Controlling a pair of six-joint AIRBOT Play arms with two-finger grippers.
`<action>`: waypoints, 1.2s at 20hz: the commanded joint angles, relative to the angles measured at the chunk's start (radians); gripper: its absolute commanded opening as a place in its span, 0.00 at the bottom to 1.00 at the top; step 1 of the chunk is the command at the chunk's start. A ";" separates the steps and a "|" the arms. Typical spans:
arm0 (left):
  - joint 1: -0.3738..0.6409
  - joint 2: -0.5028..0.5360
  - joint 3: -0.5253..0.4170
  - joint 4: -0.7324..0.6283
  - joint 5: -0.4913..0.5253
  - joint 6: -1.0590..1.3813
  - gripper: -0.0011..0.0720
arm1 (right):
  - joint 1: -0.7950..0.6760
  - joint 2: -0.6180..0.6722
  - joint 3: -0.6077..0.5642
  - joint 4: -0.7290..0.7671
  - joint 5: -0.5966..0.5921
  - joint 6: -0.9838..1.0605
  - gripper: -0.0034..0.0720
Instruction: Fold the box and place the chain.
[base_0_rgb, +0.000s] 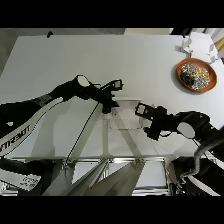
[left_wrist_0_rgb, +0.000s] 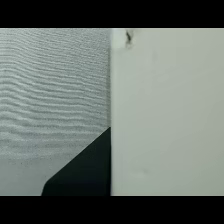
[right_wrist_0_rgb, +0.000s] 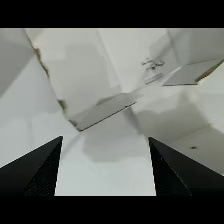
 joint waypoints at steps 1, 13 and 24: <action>-0.001 0.000 0.000 0.000 0.000 0.000 0.03 | 0.063 0.087 -0.076 -0.132 -0.145 -0.032 0.83; -0.001 0.000 0.000 0.000 0.000 0.000 0.03 | 0.183 -0.098 -0.225 -0.133 -0.537 -0.063 0.83; -0.001 0.000 0.000 0.000 0.000 0.000 0.03 | -0.022 -0.093 -0.026 0.008 -0.398 -0.278 0.80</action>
